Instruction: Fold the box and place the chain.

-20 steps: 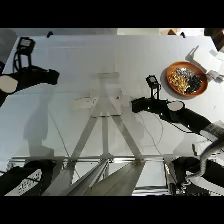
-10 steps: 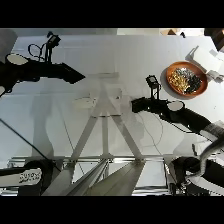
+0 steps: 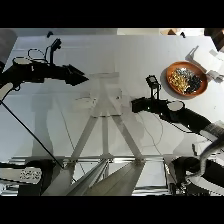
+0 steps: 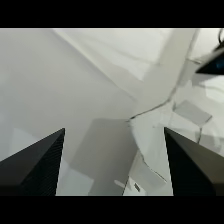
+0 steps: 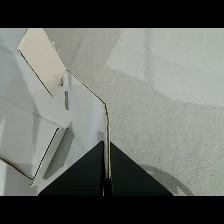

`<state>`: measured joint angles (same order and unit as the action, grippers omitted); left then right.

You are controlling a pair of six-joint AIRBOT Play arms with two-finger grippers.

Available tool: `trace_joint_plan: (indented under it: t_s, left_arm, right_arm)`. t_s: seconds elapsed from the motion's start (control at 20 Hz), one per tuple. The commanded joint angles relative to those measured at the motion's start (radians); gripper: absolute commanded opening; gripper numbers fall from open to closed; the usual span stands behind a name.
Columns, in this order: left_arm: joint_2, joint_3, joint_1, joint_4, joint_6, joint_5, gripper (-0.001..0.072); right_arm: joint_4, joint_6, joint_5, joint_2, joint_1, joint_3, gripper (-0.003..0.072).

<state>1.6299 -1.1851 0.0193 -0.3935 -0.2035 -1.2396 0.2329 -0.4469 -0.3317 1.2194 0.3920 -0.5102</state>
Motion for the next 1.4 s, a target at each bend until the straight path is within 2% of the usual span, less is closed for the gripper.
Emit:
trace_joint_plan:
  t_s: [0.0, 0.3, 0.5, 0.55, 0.6, 0.65, 0.75, 0.8, 0.85, 0.9, 0.95, 1.35]
  left_arm:
    - [0.01, -0.002, -0.029, -0.037, 0.07, -0.017, 0.0696]
    - [0.063, -0.002, -0.092, -0.051, 0.069, -0.006, 0.0695]
    - [0.097, -0.002, -0.138, -0.053, 0.07, 0.082, 0.0691]
    - [0.103, -0.002, -0.148, -0.053, 0.07, 0.107, 0.0628]
    - [0.108, -0.002, -0.156, -0.054, 0.072, 0.12, 0.05]
    - [0.113, -0.002, -0.162, -0.058, 0.081, 0.128, 0.0459]
    - [0.119, -0.002, -0.167, -0.077, 0.095, 0.129, 0.0446]
    - [0.12, -0.002, -0.17, -0.091, 0.095, 0.129, 0.0343]
    - [0.119, -0.002, -0.17, -0.096, 0.095, 0.126, 0.0167]
    - [0.119, -0.002, -0.17, -0.095, 0.096, 0.123, 0.0054]
    - [0.119, -0.002, -0.17, -0.093, 0.105, 0.12, 0.0009]
    - [0.119, -0.002, -0.17, -0.094, 0.133, 0.104, 0.0011]
  right_arm:
    - [0.0, 0.0, 0.0, 0.0, 0.001, 0.0, 0.0009]
    - [0.0, 0.0, 0.0, 0.0, 0.001, 0.0, 0.0009]
    - [0.0, 0.0, -0.001, 0.001, 0.001, 0.0, 0.0009]
    - [0.0, 0.0, 0.0, 0.0, 0.001, 0.0, 0.0009]
    - [0.0, 0.0, 0.0, 0.0, 0.001, 0.0, 0.0009]
    - [0.0, 0.0, 0.0, 0.0, 0.001, 0.0, 0.0009]
    - [0.0, 0.0, -0.001, 0.0, 0.001, 0.0, 0.0009]
    - [0.0, 0.0, 0.0, 0.0, 0.001, 0.0, 0.0009]
    - [0.0, 0.0, 0.0, 0.0, 0.0, 0.0, 0.0009]
    - [0.0, 0.0, 0.0, 0.0, 0.001, 0.0, 0.0009]
    - [0.0, 0.0, 0.0, 0.001, 0.001, 0.0, 0.0009]
    - [0.0, 0.0, 0.0, 0.0, 0.001, 0.0, 0.0009]
